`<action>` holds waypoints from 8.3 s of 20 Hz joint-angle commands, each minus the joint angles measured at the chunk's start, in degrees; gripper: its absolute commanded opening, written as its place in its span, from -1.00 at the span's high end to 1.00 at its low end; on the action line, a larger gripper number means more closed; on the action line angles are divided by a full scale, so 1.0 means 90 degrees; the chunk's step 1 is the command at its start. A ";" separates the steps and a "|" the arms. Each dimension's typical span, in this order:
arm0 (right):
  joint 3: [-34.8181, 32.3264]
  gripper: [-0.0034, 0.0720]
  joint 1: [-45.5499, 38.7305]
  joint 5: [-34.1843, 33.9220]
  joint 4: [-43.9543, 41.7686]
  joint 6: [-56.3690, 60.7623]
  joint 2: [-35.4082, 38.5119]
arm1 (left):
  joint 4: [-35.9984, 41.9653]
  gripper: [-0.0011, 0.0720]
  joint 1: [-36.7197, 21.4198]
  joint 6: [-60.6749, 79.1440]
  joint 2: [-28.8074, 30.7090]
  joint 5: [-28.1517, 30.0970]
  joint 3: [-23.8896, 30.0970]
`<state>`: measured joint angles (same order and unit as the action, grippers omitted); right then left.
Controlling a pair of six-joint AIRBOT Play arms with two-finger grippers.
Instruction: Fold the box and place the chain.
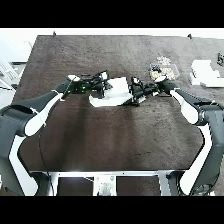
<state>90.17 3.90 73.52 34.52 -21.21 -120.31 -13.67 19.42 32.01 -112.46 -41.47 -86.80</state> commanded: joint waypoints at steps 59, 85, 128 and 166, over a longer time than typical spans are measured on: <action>-0.0002 -0.30 -0.0002 0.0000 0.0000 0.0000 -0.0002 | -0.3621 -0.18 -0.0206 -0.3526 0.0695 -0.1511 0.0172; -0.0002 -0.30 -0.0002 0.0000 0.0002 0.0000 -0.0002 | -0.3961 -0.18 -0.0061 -0.2999 0.0697 -0.1542 0.0172; -0.0002 -0.30 -0.0002 0.0000 0.0000 0.0000 -0.0002 | -0.3553 0.28 0.0209 -0.2742 0.0695 -0.1314 0.0175; -0.0002 -0.30 0.0002 0.0000 0.0000 -0.0002 -0.0002 | -0.1579 0.91 -0.1610 -0.8920 0.1790 -0.0782 0.2866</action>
<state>90.17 3.90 73.49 34.54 -21.23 -120.31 -27.83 2.26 -47.13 -93.78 -52.71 -61.36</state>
